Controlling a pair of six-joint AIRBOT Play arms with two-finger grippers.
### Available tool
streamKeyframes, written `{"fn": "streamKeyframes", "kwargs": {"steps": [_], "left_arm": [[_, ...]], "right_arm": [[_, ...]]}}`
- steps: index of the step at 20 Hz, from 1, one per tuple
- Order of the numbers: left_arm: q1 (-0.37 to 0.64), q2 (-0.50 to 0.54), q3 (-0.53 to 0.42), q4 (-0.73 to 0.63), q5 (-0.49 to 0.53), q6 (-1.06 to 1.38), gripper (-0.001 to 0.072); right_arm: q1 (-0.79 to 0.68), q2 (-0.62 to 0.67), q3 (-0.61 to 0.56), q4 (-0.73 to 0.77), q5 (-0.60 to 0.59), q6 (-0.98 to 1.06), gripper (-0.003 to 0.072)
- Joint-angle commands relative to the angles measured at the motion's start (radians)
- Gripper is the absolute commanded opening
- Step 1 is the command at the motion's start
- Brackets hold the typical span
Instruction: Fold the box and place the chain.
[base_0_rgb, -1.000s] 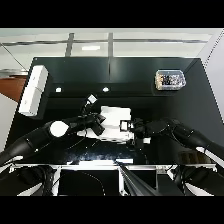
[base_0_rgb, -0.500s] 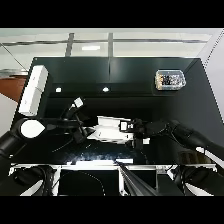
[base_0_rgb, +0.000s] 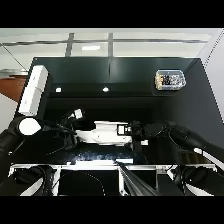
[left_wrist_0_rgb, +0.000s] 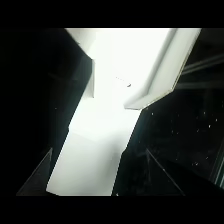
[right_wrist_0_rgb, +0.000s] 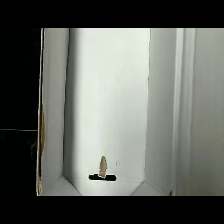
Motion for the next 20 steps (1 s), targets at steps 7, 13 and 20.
{"fn": "streamKeyframes", "kwargs": {"steps": [7,13,20], "left_arm": [[0.004,-0.166,-0.024,-0.225,0.090,0.424,0.0687],[0.001,-0.190,-0.024,-0.282,0.088,0.505,0.0685],[-0.106,-0.244,-0.024,-0.282,0.154,0.504,0.0543]], "right_arm": [[0.002,-0.002,0.000,-0.008,0.002,0.001,0.0548],[0.002,-0.002,0.000,-0.007,0.003,0.001,0.0549],[0.002,-0.002,0.000,-0.007,0.003,0.002,0.0549]]}}
